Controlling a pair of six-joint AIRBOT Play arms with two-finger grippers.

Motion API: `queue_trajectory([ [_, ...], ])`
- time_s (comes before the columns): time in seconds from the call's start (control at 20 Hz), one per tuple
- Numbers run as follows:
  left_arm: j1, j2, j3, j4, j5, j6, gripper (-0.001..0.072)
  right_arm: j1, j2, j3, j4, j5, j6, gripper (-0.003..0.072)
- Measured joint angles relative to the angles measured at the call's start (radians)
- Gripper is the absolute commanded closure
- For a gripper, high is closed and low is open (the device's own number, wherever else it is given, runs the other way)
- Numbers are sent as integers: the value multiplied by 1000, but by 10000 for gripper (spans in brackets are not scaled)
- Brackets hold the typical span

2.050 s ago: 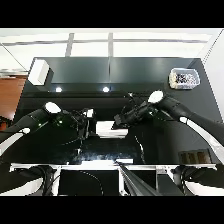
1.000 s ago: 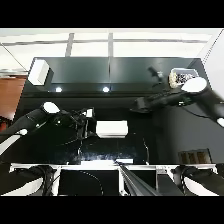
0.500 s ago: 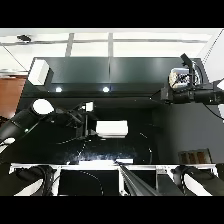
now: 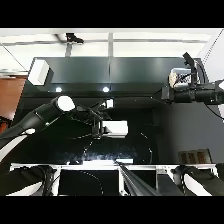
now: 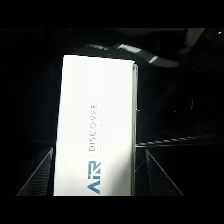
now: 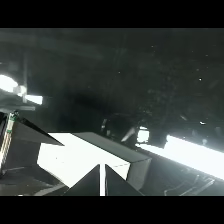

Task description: Fold the box and place the chain.

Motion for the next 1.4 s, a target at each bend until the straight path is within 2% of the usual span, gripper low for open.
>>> queue_trajectory([
  [0.5,-14,-43,9,24,42,-28,-9,0,0,0,-15,-6,0,640],
  [1.15,-51,-46,9,77,17,-55,-9,0,0,0,-16,-12,0,640],
  [1.4,-80,-61,8,103,63,-75,-9,0,0,0,-16,-12,0,640],
])
